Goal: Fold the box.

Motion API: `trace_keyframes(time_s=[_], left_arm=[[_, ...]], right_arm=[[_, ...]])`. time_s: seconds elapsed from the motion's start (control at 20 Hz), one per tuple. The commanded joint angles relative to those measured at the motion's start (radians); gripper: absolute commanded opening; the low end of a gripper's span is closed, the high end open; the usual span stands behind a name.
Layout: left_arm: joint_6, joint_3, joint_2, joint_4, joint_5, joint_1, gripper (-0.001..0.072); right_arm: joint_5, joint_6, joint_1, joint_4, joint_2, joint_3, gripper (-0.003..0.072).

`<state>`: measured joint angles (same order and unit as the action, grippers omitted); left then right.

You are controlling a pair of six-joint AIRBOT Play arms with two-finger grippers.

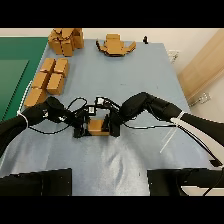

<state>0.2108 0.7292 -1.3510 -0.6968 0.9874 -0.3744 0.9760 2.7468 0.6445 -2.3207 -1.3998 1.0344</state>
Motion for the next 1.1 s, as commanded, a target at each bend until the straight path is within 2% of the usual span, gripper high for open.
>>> trace_keyframes(time_s=[0.0,0.1,0.15,0.2,0.85,1.05], left_arm=[[-0.003,0.0,0.0,0.002,0.0,0.0,0.0294],[-0.002,0.0,0.0,0.002,0.0,0.0,0.0294],[-0.003,0.0,0.0,0.002,0.0,0.0,0.0294],[-0.003,0.0,0.0,0.002,0.0,0.0,0.0294],[-0.002,0.0,0.0,0.002,0.0,0.0,0.0294],[-0.002,0.0,0.0,0.002,0.0,0.0,0.0294]], right_arm=[[0.025,-0.046,0.002,-0.027,0.005,-0.001,0.0153],[0.027,-0.054,0.002,-0.015,0.005,-0.001,0.0079],[0.028,-0.054,0.002,-0.014,0.005,-0.001,0.0075],[0.028,-0.054,0.002,-0.013,0.005,-0.001,0.0015],[0.034,-0.049,0.002,-0.078,0.011,-0.001,0.0003],[-0.09,-0.049,0.002,-0.077,0.008,-0.001,0.0002]])
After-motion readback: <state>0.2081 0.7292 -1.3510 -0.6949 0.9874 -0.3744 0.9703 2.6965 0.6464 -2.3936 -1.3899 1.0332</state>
